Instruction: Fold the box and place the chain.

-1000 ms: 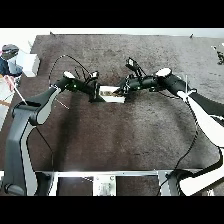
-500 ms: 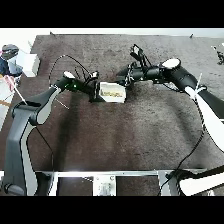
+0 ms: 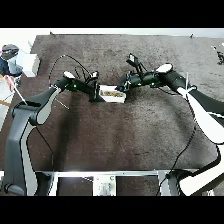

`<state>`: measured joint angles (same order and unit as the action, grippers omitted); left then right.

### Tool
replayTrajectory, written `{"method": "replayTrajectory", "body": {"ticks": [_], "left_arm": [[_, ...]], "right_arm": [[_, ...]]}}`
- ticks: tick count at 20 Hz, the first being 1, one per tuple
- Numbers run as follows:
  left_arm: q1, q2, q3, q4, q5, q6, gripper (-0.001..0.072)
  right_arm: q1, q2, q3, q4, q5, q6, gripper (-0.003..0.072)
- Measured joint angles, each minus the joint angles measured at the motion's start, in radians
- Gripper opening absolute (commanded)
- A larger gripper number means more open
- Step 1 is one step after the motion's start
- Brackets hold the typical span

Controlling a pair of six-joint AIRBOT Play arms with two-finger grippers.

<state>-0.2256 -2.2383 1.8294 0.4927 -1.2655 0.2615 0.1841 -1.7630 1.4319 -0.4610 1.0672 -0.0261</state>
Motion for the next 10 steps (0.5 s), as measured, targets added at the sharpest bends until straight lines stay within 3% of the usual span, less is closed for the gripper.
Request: {"method": "replayTrajectory", "body": {"ticks": [10], "left_arm": [[0.000,0.000,0.000,0.000,0.000,0.000,0.0415]], "right_arm": [[0.014,-0.030,0.000,-0.042,0.011,-0.028,0.0399]]}}
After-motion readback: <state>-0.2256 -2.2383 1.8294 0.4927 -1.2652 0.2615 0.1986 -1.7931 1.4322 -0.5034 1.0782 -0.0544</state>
